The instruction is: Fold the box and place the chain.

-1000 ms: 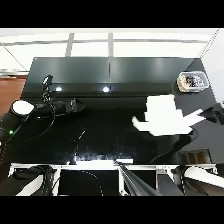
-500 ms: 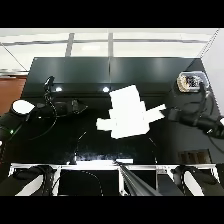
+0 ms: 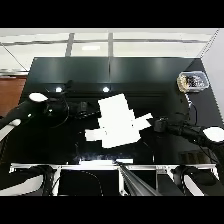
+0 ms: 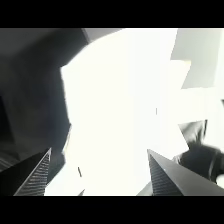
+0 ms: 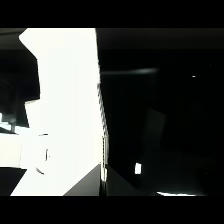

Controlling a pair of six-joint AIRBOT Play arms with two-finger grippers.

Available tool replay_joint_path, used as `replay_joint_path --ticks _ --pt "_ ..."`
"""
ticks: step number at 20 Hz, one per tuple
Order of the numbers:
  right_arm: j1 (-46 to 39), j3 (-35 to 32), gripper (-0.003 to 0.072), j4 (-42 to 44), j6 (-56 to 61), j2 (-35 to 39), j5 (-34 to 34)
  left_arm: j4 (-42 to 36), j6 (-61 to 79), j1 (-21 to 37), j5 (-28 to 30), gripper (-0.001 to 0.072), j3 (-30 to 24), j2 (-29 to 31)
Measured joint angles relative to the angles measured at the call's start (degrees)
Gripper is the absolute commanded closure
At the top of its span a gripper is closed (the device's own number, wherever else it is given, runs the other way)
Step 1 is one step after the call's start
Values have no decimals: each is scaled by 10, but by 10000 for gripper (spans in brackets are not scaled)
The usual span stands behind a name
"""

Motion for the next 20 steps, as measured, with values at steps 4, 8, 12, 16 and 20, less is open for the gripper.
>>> replay_joint_path --ticks 4,8,12,16,20 --pt "6 -2 678 0 5 1 -3 12 6 -24 -56 1 67 -94" --pt "8 -3 678 0 9 2 -4 18 20 -40 -128 6 123 -169" --pt "8 -3 678 0 13 2 -4 19 83 -48 -179 26 156 -204" --pt "8 -3 678 0 13 2 -4 15 175 -55 -209 39 173 -215" --pt "8 -3 678 -14 18 2 -4 22 224 -64 -222 114 181 -219"
